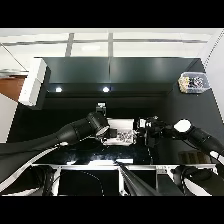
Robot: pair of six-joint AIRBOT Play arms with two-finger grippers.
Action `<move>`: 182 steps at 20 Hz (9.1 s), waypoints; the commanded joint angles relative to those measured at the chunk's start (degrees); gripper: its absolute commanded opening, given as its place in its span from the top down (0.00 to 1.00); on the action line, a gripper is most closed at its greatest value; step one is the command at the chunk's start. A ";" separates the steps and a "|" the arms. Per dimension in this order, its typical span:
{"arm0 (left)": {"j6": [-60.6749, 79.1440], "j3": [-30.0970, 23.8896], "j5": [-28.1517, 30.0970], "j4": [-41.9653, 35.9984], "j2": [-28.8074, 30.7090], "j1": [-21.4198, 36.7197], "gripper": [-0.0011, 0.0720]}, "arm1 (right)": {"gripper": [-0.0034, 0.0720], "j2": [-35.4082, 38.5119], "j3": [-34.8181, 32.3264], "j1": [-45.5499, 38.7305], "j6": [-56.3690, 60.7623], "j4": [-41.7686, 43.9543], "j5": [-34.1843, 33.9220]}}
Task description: Fold the box and place the chain.
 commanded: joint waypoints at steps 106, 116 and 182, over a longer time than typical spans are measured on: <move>90.88 -17.86 4.76 -31.85 36.59 36.15 0.04 | 0.04 16.57 10.75 -26.03 70.03 -16.41 20.48; 135.49 -21.57 5.66 -35.47 23.74 32.37 0.04 | 0.04 16.55 10.75 -26.03 70.03 -18.80 20.24; 158.18 -22.25 8.76 -60.24 8.44 28.11 0.48 | 0.01 2.58 23.26 1.99 55.39 -13.14 26.10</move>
